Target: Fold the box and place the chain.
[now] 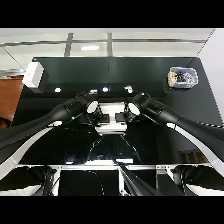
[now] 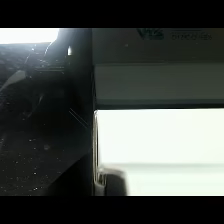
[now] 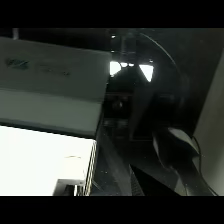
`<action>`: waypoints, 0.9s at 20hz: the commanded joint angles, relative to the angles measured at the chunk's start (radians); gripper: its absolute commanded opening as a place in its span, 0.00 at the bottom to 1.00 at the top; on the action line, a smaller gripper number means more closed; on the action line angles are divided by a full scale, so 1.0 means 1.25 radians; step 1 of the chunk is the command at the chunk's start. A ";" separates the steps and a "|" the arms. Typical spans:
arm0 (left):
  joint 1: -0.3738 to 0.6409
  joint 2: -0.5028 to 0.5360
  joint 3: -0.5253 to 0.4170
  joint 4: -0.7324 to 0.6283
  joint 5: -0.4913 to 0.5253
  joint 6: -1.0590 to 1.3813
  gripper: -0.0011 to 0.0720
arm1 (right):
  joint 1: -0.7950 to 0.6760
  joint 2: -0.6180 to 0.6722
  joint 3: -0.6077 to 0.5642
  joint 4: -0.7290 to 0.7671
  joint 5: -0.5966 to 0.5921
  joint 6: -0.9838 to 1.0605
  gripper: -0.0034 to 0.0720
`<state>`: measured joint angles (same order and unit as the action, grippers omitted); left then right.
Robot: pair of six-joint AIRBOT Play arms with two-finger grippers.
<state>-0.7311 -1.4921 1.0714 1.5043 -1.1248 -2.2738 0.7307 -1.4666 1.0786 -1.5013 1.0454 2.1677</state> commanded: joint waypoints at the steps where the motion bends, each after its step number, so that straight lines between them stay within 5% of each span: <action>1: 0.000 0.000 0.000 0.002 -0.002 0.000 0.06 | 0.020 -0.006 0.011 -0.032 0.023 0.034 0.51; 8: 0.000 0.000 0.000 0.002 -0.002 0.000 0.06 | 0.031 -0.033 0.016 -0.029 0.028 0.056 0.51; 11: 0.000 0.000 0.000 0.002 -0.003 0.000 0.06 | 0.031 -0.037 0.016 -0.014 0.018 0.049 0.07; 15: 0.000 0.000 0.000 0.002 -0.002 0.000 0.06 | 0.030 -0.037 0.020 -0.008 0.021 0.049 0.07; 16: 0.000 0.000 0.000 0.002 -0.002 0.000 0.06 | 0.030 -0.037 0.024 -0.008 0.021 0.049 0.12; 17: 0.000 0.000 0.000 0.002 -0.002 0.000 0.06 | 0.030 -0.036 0.028 -0.008 0.019 0.049 0.29; 18: 0.000 0.000 0.000 0.002 -0.002 0.000 0.06 | 0.030 -0.036 0.031 -0.008 0.015 0.049 0.28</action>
<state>-0.7311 -1.4921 1.0714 1.5124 -1.1294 -2.2700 0.7685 -1.5124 1.1080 -1.5185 1.0752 2.2253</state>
